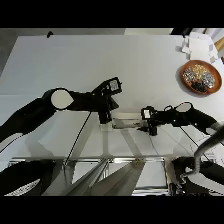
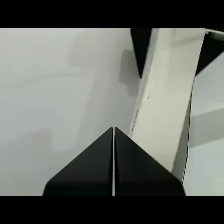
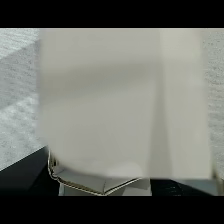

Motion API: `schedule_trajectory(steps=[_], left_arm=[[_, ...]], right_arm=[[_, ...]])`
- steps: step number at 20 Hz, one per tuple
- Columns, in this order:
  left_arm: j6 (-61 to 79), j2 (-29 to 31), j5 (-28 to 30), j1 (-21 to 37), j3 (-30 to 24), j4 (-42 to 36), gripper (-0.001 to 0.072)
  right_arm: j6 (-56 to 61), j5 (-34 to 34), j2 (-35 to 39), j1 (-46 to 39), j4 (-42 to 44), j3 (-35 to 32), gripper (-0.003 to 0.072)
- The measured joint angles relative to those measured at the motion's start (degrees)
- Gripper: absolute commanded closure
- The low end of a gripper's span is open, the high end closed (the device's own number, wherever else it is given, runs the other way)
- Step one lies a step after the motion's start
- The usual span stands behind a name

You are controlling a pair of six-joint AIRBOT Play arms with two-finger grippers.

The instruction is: Fold the box and place the chain.

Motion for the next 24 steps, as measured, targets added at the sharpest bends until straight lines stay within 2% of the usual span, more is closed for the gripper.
schedule_trajectory(steps=[7,13,18,24], left_arm=[[-11.37,7.19,-5.49,-2.51,-0.15,10.64,0.071],[-14.88,8.22,-5.68,-9.35,-4.2,13.29,0.0709],[-15.63,6.8,0.15,-12.57,-8.04,12.72,0.0709],[-16.72,0.83,14.34,-13.31,-9.09,9.2,0.0709]], right_arm=[[0.0,0.0,-0.02,0.0,-0.02,0.0,0.0227],[0.0,0.0,0.0,0.0,0.0,0.0,0.0227],[0.0,0.0,-0.02,0.0,-0.02,0.0,0.0227],[0.0,0.0,-0.02,0.0,0.0,0.02,0.0227]])
